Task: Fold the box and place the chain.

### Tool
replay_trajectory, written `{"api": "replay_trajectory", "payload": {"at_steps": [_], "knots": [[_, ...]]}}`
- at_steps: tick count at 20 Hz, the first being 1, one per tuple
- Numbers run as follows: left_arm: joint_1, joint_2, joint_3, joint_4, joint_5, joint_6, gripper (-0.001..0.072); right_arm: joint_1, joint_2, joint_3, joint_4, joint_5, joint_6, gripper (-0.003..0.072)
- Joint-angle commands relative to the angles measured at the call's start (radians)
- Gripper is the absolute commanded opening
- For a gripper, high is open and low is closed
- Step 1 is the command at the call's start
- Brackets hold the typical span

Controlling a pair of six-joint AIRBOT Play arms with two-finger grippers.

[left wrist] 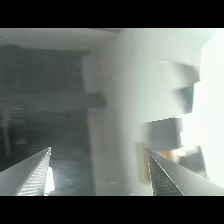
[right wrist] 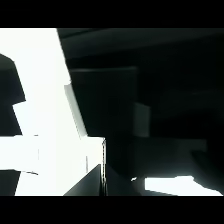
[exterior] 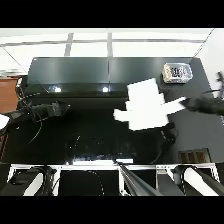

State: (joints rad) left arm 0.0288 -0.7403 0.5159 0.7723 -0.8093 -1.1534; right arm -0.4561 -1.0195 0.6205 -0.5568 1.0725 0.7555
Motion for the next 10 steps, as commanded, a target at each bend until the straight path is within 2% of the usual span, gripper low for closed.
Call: {"api": "replay_trajectory", "payload": {"at_steps": [1,3,5,8,10], "knots": [[-0.071,-0.119,0.031,-0.109,-0.014,0.04,0.071,0.269,0.094,-0.26,0.251,-0.263,-0.001,0.001],[-0.115,-0.253,0.095,-0.158,-0.047,0.075,0.071,0.42,0.094,-0.325,0.296,-0.382,0.0,0.001],[-0.133,-0.419,0.192,-0.183,-0.153,0.077,0.071,0.529,0.094,-0.343,0.295,-0.445,0.015,0.0011],[-0.138,-0.677,0.351,-0.187,-0.326,0.085,0.0709,0.614,0.094,-0.343,0.295,-0.477,0.015,0.0011],[-0.139,-0.805,0.425,-0.197,-0.403,0.084,0.0709,0.631,0.094,-0.343,0.295,-0.474,0.015,0.0011]]}}
